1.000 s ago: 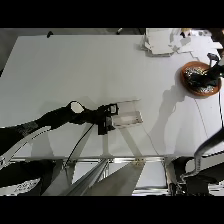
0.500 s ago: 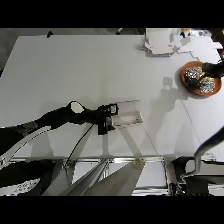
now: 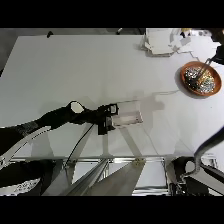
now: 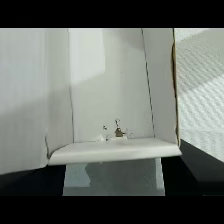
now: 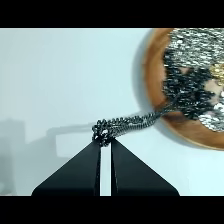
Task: Fold the box and place the chain.
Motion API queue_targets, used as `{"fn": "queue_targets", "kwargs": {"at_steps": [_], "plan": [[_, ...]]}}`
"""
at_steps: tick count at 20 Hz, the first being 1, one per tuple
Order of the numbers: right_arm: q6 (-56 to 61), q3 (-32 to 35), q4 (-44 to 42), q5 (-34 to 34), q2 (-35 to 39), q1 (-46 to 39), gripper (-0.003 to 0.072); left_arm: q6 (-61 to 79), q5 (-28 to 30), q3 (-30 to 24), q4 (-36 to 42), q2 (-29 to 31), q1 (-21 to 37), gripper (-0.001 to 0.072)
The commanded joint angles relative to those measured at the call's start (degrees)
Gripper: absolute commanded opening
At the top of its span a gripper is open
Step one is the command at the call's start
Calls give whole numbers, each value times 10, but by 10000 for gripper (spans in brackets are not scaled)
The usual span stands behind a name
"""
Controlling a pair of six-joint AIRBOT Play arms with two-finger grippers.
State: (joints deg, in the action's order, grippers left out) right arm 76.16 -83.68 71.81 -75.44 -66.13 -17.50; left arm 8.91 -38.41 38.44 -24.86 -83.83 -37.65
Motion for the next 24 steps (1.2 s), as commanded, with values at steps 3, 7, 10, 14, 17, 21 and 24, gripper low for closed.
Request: {"fn": "queue_targets", "kwargs": {"at_steps": [3, 7, 10, 14, 17, 21, 24], "plan": [[-2, 0, -18, -47, 59, 77, 17, 0, 0, 0, 0, 0, 0, 273], [-2, 0, -18, -75, 84, 133, 17, 0, 0, 0, 0, 0, 0, 273], [-2, 0, -19, -94, 106, 175, 17, 0, 0, 0, 0, 0, 0, 273], [-2, 1, -19, -113, 131, 222, 17, 0, 0, 0, 0, 0, 0, 273], [-2, 2, -47, -129, 144, 254, 17, 0, 0, 0, 0, 0, 0, 273], [-7, 2, -81, -133, 153, 312, 17, 0, 0, 0, 0, 0, 0, 273], [-11, 14, -80, -129, 153, 356, 17, 0, 0, 0, 0, 0, 0, 273]]}}
